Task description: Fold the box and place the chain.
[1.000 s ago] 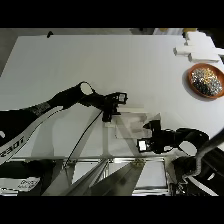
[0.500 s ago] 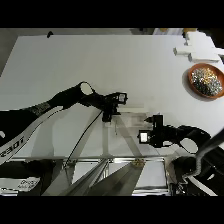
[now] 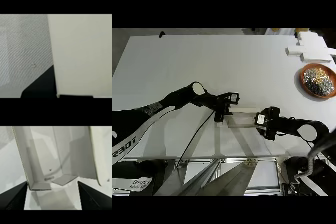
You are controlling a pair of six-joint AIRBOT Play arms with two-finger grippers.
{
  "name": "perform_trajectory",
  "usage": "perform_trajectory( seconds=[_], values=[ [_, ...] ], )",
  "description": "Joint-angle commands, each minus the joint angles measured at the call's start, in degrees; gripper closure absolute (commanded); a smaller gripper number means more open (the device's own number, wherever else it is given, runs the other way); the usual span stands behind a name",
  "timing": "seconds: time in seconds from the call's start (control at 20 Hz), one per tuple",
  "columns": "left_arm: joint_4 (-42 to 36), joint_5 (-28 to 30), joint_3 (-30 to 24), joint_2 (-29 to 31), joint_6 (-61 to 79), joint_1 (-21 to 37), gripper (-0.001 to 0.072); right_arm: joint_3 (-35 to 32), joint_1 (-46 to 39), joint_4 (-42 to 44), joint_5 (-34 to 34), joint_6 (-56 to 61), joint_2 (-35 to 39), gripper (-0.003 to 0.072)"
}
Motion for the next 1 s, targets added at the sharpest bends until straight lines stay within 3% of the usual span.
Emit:
perform_trajectory(
  seconds=[0.0, 0.55, 0.95],
  values=[
    [0.02, 0.02, 0.0, -0.02, 0.0, -0.02, 0.0698, 0.94, -4.31, 7.8, 1.14, -7.19, -2.21, 0.0],
    [0.02, 0.02, 0.0, -0.02, 0.0, 0.0, 0.0698, 0.96, -14.47, 26.71, 4.13, -31.63, -13.55, 0.0],
    [0.02, 0.02, 0.0, -0.02, 0.0, -0.02, 0.0698, 1.05, -14.47, 31.47, 4.94, -41.05, -20.83, 0.0001]
  ],
)
